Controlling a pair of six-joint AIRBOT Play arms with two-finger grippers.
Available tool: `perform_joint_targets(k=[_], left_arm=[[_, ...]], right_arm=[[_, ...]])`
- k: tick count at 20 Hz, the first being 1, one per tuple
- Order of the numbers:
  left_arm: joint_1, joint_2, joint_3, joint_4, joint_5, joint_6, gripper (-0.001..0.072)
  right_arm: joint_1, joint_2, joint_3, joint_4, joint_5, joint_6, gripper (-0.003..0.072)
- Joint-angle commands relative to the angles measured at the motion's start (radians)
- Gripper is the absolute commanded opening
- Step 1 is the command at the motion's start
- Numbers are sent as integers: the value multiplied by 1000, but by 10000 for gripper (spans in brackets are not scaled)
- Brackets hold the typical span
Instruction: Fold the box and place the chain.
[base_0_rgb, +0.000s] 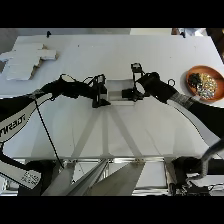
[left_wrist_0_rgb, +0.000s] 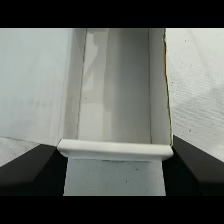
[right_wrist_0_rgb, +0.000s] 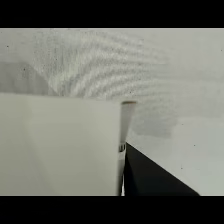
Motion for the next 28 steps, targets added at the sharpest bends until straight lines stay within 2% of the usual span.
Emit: perform_joint_targets(k=[1,2,3,8,9,11,12,15,21,25,28], left_arm=[[0,0,0,0,0,0,501],[0,0,0,0,0,0,501],[0,0,0,0,0,0,501],[0,0,0,0,0,0,501],[0,0,0,0,0,0,501],[0,0,0,0,0,0,501],[0,0,0,0,0,0,501],[0,0,0,0,0,0,501],[0,0,0,0,0,0,501],[0,0,0,0,0,0,501],[0,0,0,0,0,0,501]], right_arm=[[3,-3,1,5,-3,23,152],[3,-3,1,5,-3,23,118],[3,-3,1,5,0,23,29],[3,-2,1,5,-10,23,14],[3,-2,2,5,-10,23,75],[3,-1,8,5,0,23,310],[3,3,14,5,2,20,330],[1,62,14,-5,21,11,332],[-101,268,14,-37,115,-195,331],[-301,387,14,-74,140,-278,331],[-517,401,14,-78,192,-385,341]])
